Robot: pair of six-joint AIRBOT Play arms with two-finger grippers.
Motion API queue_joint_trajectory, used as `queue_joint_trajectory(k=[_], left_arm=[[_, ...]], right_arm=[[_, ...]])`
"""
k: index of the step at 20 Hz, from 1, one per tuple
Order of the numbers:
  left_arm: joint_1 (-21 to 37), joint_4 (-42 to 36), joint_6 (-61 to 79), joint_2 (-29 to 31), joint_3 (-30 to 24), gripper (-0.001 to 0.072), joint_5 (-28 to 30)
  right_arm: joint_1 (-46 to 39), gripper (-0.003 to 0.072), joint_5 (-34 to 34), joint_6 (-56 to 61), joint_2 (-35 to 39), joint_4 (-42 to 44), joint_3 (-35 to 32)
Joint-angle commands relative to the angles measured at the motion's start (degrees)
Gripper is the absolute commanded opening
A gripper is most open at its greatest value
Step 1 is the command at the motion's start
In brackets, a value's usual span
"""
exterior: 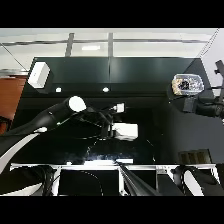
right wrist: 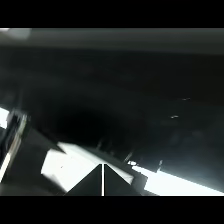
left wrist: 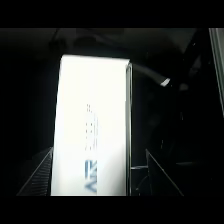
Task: Fold the box and place the chain.
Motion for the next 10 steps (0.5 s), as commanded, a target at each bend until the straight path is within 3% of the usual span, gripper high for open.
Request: queue_joint_trajectory(k=[1, 10], left_arm=[[-2.1, 0.2, -3.9, -4.7, 3.5, 0.0710, 0.1], [-2.1, 0.2, -4.1, -5.6, 3.4, 0.0710, 0.6]], right_arm=[[-4.0, 0.0020, 0.6, -0.1, 0.2, -0.2, 0.0], [-4.2, 0.0020, 0.5, -0.6, 0.2, -0.2, 0.0]])
